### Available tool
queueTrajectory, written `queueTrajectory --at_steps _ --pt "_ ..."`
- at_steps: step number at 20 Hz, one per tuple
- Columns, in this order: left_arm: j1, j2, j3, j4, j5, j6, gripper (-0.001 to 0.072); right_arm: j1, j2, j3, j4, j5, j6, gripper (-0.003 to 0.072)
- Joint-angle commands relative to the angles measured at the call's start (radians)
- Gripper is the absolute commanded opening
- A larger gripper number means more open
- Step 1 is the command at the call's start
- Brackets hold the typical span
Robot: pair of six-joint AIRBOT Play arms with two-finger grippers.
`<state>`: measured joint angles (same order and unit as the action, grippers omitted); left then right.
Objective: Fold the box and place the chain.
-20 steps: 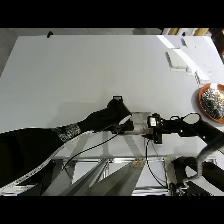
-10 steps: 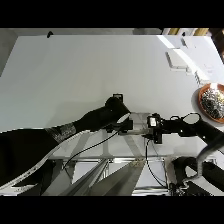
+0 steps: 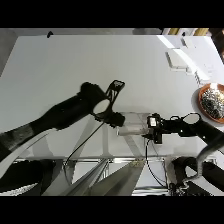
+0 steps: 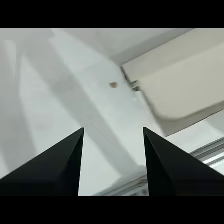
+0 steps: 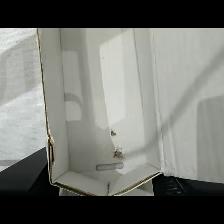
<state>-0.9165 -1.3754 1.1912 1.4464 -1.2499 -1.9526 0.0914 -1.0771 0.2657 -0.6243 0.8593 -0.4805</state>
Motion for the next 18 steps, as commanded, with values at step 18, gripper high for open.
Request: queueTrajectory --at_steps 18 --pt "0.130 -0.026 -0.522 -0.927 0.618 2.091 0.0696 0.000 0.001 0.000 0.000 0.000 0.001 0.0468"
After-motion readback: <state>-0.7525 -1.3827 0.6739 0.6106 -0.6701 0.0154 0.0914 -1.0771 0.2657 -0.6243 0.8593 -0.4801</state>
